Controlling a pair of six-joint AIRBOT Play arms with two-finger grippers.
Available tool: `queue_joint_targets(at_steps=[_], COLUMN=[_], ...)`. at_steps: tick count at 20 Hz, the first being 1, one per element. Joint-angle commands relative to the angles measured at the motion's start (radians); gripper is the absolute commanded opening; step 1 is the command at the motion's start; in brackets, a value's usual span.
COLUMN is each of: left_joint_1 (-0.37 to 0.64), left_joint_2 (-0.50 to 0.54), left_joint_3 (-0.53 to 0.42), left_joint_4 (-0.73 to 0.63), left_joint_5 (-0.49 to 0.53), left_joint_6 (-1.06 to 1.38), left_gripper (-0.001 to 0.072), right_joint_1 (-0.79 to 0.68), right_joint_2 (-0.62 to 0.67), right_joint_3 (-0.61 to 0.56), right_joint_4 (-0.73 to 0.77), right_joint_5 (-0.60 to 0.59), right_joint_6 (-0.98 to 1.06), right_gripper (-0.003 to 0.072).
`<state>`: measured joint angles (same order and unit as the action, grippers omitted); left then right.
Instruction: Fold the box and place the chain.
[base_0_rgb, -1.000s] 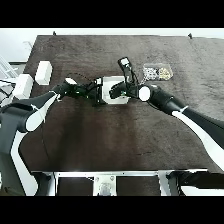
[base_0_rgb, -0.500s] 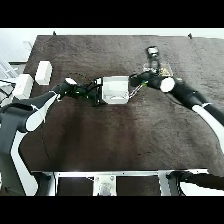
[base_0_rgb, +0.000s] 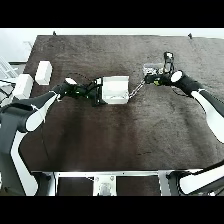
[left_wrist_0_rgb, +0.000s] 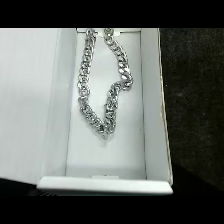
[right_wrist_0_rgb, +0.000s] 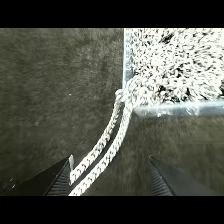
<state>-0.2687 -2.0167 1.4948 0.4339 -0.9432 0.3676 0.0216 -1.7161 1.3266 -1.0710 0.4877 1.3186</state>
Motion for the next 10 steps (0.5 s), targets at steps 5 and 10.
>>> queue_joint_targets(at_steps=[5, 10], left_joint_1=[0.000, 0.000], left_joint_2=[0.000, 0.000], left_joint_3=[0.000, 0.000], left_joint_4=[0.000, 0.000], left_joint_5=[0.001, 0.000], left_joint_6=[0.000, 0.000], left_gripper=[0.0528, 0.0528], right_joint_1=[-0.002, -0.002], right_joint_2=[-0.179, -0.192], right_joint_3=[0.181, 0.193], right_joint_4=[0.077, 0.139], right_joint_5=[0.093, 0.070], right_joint_6=[-0.023, -0.103], right_gripper=[0.0557, 0.0405])
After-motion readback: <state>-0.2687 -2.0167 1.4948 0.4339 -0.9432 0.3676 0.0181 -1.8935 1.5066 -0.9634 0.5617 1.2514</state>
